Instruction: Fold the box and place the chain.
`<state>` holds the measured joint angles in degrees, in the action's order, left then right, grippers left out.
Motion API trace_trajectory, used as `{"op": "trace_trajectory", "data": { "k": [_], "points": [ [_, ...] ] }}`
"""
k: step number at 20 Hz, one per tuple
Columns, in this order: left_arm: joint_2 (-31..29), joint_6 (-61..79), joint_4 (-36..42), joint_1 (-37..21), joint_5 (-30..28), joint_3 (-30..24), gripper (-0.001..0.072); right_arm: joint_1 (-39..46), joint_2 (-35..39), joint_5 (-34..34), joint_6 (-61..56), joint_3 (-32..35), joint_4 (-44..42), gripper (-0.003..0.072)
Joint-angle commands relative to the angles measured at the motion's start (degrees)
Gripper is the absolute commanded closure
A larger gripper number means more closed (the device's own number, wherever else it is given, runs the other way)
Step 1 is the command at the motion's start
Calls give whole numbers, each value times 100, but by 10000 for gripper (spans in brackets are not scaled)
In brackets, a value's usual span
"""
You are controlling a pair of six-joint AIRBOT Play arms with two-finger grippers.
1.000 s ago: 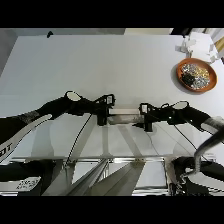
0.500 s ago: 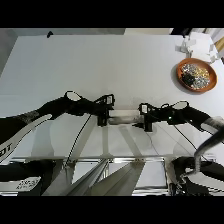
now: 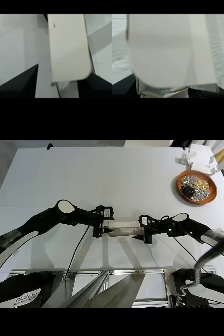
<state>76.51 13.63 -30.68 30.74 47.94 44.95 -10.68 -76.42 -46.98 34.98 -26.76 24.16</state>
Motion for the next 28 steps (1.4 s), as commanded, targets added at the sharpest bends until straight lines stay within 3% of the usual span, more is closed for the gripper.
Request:
{"op": "trace_trajectory", "data": {
  "k": [1,3,6,9,11,16,18,28],
  "points": [
    [-778,-1292,-1349,-4,243,7,437,-2,0,-4,0,-2,0,252],
    [-1185,-1703,-1832,-4,684,7,671,-2,0,-4,0,-2,0,252],
    [-1458,-1926,-1650,66,1384,4,703,-2,0,-4,0,-2,0,252],
    [-1270,-1904,-1067,365,1414,0,703,-2,0,-4,0,-2,0,252],
    [-977,-1875,-772,551,944,0,707,-2,0,-4,0,-2,0,252],
    [-343,-1882,343,756,-1635,0,704,-2,0,-2,0,-2,0,252],
    [-225,-1882,577,748,-2238,2,704,-2,0,-4,0,-2,0,252],
    [520,-1882,667,715,-2350,2,706,-2,0,-9,0,-2,0,252]
  ]
}}
